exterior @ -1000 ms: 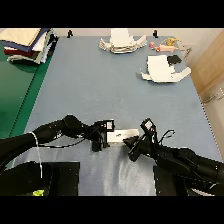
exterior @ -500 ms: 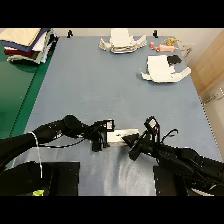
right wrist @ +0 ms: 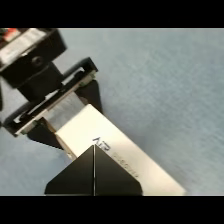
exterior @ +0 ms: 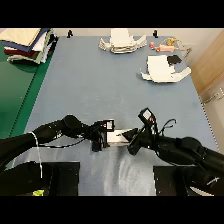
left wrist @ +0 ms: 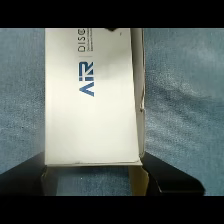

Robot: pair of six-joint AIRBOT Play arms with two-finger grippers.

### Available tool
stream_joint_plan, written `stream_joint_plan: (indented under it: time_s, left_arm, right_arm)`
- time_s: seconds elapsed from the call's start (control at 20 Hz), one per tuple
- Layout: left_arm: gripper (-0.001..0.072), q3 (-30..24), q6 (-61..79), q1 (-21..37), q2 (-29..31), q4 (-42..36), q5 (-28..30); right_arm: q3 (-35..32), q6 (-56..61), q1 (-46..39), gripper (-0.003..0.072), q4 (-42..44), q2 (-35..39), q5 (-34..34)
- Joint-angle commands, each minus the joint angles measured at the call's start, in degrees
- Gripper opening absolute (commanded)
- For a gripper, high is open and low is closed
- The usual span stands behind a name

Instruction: Fold the box.

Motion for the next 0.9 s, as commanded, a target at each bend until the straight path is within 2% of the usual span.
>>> stream_joint_plan:
  time_s: [0.0,0.1,0.25,0.45,0.55,0.7,0.85]
  left_arm:
    - [0.0471,0.0,0.0,0.0,0.0,0.0,0.0]
    - [0.0471,0.0,0.0,0.0,0.0,0.0,0.0]
    - [0.0471,0.0,0.0,0.0,0.0,0.0,0.4]
    - [0.0471,0.3,-4.1,0.5,0.2,0.5,0.2]
    - [0.0471,0.9,-5.8,2.4,1.3,1.1,-2.1]
    - [0.0471,1.9,-15.0,9.7,6.1,2.5,-5.5]
    - [0.0471,5.8,-28.4,22.1,10.1,14.4,-7.6]
  right_arm:
    - [10.9,9.8,-9.0,0.0004,-13.4,-3.9,-23.4]
    - [17.0,13.1,-13.5,0.0004,-16.7,-7.1,-31.7]
    - [23.0,15.6,-18.0,0.0004,-18.4,-13.2,-38.4]
    - [26.1,18.6,-20.3,0.0004,-20.0,-18.9,-38.3]
    - [26.3,18.5,-20.3,0.0004,-20.1,-19.6,-38.5]
    - [26.3,18.5,-20.3,0.0004,-20.1,-19.6,-38.6]
    - [26.3,18.5,-20.3,0.0004,-20.1,-19.6,-38.6]
